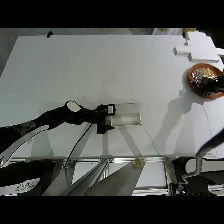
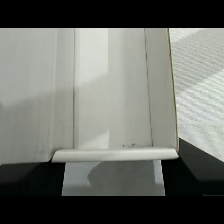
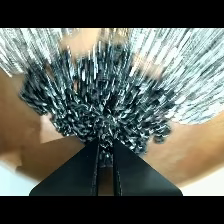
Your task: Fold the box and place the chain.
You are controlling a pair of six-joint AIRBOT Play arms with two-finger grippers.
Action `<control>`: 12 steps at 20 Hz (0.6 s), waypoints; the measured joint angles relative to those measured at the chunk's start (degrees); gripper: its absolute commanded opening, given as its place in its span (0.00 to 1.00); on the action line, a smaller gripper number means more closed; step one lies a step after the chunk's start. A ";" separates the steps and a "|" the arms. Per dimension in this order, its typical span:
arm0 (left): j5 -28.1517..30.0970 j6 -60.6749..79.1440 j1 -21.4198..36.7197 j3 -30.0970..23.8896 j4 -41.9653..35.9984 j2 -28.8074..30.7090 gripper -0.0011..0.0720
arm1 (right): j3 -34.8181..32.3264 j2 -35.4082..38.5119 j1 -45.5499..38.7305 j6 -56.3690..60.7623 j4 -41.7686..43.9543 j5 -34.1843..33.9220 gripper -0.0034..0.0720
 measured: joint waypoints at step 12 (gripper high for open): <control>0.00 -0.02 0.00 -0.02 0.00 0.00 0.30 | -0.04 26.75 0.15 -12.52 16.92 17.53 0.06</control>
